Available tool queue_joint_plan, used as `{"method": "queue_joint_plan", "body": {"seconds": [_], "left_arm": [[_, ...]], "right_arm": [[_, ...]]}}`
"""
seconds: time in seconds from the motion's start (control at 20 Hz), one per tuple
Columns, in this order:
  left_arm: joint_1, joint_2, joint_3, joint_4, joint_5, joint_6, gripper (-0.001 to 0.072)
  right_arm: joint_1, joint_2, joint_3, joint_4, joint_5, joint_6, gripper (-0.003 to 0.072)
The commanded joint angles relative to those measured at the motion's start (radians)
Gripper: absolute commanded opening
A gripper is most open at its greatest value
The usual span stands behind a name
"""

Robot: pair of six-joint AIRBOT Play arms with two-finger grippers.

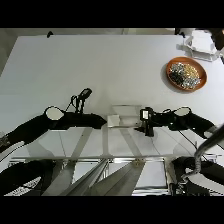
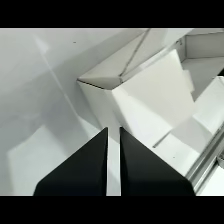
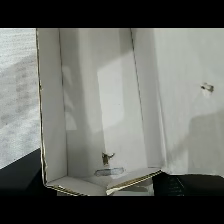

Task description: Fold the box and place the chain.

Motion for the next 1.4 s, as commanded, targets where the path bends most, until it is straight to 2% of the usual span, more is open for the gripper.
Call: {"method": "queue_joint_plan", "body": {"seconds": [0.0, 0.2, 0.3, 0.45, 0.55, 0.75, 0.9, 1.0, 1.1, 1.35], "left_arm": [[-0.023, 0.011, 0.019, -0.007, 0.009, 0.001, 0.0089], [-0.024, 0.011, 0.030, -0.006, 0.008, 0.000, 0.0099], [-0.037, 0.011, 0.030, -0.006, 0.009, 0.001, 0.0253], [-0.059, 0.010, 0.030, -0.006, 0.016, 0.000, 0.0290], [-0.071, 0.010, 0.030, -0.003, 0.029, -0.004, 0.0419], [-0.098, 0.009, 0.040, 0.050, 0.064, -0.059, 0.0420], [-0.126, 0.007, 0.087, 0.198, 0.068, -0.243, 0.0441], [-0.148, -0.012, 0.152, 0.369, 0.034, -0.420, 0.0440], [-0.147, -0.047, 0.206, 0.477, -0.029, -0.536, 0.0440], [-0.191, -0.112, 0.285, 0.609, -0.114, -0.712, 0.0440]], "right_arm": [[0.000, 0.001, 0.001, 0.000, 0.000, 0.000, 0.0323], [0.000, 0.001, 0.001, 0.000, 0.000, 0.000, 0.0323], [0.000, 0.001, 0.001, 0.000, 0.000, 0.000, 0.0323], [0.000, 0.001, 0.001, 0.000, 0.000, 0.000, 0.0323], [0.000, 0.001, 0.001, 0.000, 0.000, 0.000, 0.0323], [0.000, 0.001, 0.001, 0.000, 0.000, 0.000, 0.0323], [0.000, 0.001, 0.001, 0.000, 0.000, 0.000, 0.0323], [0.000, 0.001, 0.001, 0.000, 0.000, 0.000, 0.0323], [0.000, 0.001, 0.001, 0.000, 0.000, 0.000, 0.0323], [0.000, 0.001, 0.001, 0.000, 0.000, 0.000, 0.0323]]}}
